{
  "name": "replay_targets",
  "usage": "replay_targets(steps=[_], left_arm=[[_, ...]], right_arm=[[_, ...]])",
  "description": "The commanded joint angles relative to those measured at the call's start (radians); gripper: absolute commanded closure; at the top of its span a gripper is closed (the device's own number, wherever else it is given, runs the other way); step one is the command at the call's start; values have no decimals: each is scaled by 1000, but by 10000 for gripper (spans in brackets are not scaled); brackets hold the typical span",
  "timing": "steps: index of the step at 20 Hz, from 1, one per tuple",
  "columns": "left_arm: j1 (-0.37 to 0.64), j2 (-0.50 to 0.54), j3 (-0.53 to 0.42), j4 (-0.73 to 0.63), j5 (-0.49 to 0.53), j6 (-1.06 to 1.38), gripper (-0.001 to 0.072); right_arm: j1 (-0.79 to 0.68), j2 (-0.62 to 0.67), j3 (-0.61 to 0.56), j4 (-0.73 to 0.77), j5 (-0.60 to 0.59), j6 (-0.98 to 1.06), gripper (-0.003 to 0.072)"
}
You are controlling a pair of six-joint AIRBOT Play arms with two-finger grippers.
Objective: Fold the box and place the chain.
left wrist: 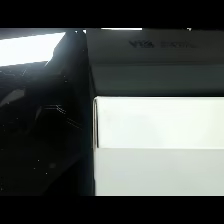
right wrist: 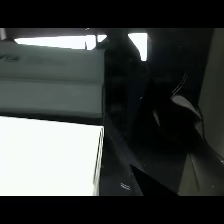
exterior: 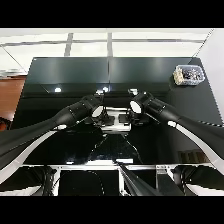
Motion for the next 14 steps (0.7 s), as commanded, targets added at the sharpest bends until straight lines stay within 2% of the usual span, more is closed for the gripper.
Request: replay_targets(steps=[1,4,6,8,10,11,12,13,14], left_arm=[[0,0,0,-2,0,-1,679],[0,0,0,-2,1,-1,679],[0,0,0,-2,1,-1,679],[0,0,0,-2,0,-1,679],[0,0,0,-2,0,-1,679],[0,0,0,-2,1,-2,679],[0,0,0,-2,1,-2,680],[0,0,0,-2,1,-1,679],[0,0,0,-2,1,-1,679]], right_arm=[[-8,66,1,-1,24,-86,301],[-9,210,2,-4,70,-163,301],[-23,332,1,-76,97,-182,302],[-67,435,1,-270,106,-182,302],[-146,468,0,-555,107,-180,302],[-201,463,-7,-645,70,-180,302],[-271,460,-27,-690,-19,-179,301],[-360,451,-56,-689,-142,-177,262],[-447,428,-76,-656,-246,-157,-34]])
